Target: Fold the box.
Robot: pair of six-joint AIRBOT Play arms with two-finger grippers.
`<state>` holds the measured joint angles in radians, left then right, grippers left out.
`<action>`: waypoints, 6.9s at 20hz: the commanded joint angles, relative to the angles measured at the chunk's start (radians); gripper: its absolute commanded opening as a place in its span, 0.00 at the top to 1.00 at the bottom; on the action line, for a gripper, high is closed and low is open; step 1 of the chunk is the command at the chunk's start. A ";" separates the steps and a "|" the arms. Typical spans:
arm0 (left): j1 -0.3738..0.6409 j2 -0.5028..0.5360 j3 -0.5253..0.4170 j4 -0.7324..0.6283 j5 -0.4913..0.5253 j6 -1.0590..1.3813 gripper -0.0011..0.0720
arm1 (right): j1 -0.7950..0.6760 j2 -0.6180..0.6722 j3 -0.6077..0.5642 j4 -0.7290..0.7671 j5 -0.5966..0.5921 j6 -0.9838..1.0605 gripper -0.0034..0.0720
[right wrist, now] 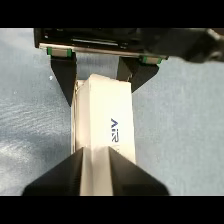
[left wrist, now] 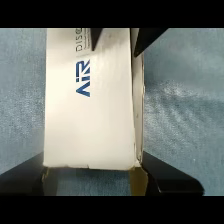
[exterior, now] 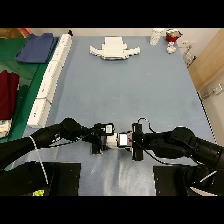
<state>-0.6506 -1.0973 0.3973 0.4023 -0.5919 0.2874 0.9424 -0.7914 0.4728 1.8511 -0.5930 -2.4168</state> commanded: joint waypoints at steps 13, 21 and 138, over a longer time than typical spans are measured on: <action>0.000 0.000 0.001 -0.002 0.008 -0.004 0.49 | -0.016 0.222 -0.083 0.302 0.226 0.266 0.55; 0.000 0.000 0.001 -0.002 0.008 -0.004 0.49 | 0.038 0.211 -0.302 0.325 0.552 0.704 0.95; 0.731 -0.513 0.764 0.809 0.135 -1.463 0.49 | -0.637 -0.537 0.570 0.051 -0.526 0.374 0.95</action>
<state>0.0799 -1.6100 1.1603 1.2121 -0.4557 -1.1759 0.3054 -1.3273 1.0420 1.9022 -1.1191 -2.0434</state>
